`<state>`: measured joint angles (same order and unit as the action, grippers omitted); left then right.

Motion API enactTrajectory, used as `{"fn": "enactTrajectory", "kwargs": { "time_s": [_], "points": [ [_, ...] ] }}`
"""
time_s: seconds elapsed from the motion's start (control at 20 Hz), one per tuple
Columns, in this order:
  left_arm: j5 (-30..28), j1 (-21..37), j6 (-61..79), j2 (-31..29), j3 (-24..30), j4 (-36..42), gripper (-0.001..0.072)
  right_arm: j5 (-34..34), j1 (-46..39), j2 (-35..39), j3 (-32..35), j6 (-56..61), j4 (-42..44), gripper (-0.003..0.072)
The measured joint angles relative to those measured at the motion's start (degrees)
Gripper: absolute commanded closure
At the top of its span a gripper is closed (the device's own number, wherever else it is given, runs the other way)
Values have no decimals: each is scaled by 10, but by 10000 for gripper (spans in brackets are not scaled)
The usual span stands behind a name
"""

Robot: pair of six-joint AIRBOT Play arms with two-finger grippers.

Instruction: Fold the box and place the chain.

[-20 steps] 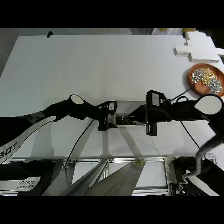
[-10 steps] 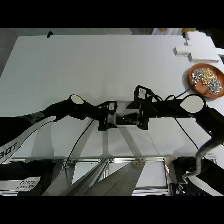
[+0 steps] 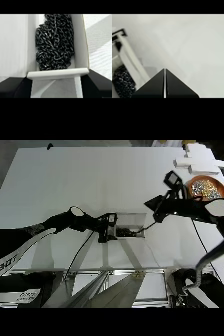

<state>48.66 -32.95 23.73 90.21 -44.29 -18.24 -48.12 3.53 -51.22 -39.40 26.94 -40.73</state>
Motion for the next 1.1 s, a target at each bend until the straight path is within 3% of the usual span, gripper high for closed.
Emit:
{"fn": "enactTrajectory", "kwargs": {
  "time_s": [0.15, 0.25, 0.3, 0.75, 1.1],
  "points": [
    [0, 0, 0, 0, 0, 0, 677, -5, -44, -6, 0, 161, -122, 664],
    [0, 0, 0, 0, 0, 0, 677, -3, -57, -18, 1, 269, -226, 416],
    [0, 0, 0, 0, 0, 0, 677, -1, -61, -26, 1, 308, -259, 400],
    [0, 0, 0, 0, 0, 0, 677, 5, -6, -126, 1, 490, -413, 397],
    [0, 0, 0, 0, 0, 0, 677, 22, 12, -170, 2, 536, -457, 392]
  ]
}}
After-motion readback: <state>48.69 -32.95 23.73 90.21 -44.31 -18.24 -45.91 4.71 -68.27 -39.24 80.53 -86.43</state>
